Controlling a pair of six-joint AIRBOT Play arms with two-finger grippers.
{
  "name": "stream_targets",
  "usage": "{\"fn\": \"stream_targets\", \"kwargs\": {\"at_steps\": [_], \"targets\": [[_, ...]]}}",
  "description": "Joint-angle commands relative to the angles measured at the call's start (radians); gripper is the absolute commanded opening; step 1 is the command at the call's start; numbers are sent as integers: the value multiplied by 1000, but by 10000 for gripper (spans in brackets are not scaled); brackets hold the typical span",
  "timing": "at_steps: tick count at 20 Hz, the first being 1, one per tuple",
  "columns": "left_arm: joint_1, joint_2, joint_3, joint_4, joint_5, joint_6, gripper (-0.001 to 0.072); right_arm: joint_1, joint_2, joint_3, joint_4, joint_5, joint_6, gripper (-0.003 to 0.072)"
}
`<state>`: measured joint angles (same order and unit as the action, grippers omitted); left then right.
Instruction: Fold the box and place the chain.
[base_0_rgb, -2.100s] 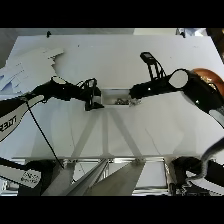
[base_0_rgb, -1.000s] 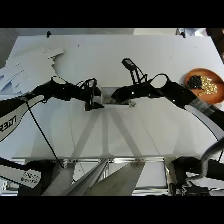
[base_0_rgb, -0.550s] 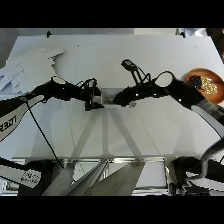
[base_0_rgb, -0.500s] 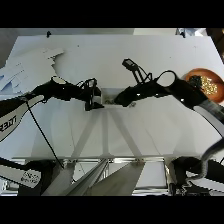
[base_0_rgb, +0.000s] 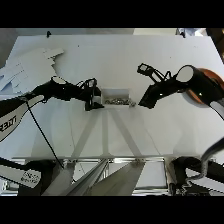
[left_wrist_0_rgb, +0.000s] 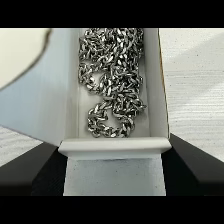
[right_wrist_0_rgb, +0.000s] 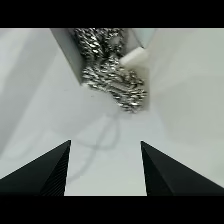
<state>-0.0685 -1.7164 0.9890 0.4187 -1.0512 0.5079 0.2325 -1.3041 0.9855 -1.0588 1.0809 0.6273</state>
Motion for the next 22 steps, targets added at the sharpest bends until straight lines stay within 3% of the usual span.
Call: {"fn": "stream_targets", "kwargs": {"at_steps": [1, 5, 10, 13, 17, 22], "targets": [[0, 0, 0, 0, 0, 0, 376, -13, -53, -1, 31, -88, -171, 498], [0, 0, 0, 0, 0, 0, 376, 14, -160, -1, 76, -79, -331, 498], [0, 0, 0, 0, 0, 0, 376, 87, -249, 0, 71, -185, -401, 492], [0, 0, 0, 0, 0, 0, 376, 97, -277, -1, 49, -192, -397, 348], [0, 0, 0, 0, 0, 0, 376, 97, -276, 0, -35, -190, -299, 17], [0, 0, 0, 0, 0, 0, 376, 97, -214, 0, -37, -140, -257, 9]]}}
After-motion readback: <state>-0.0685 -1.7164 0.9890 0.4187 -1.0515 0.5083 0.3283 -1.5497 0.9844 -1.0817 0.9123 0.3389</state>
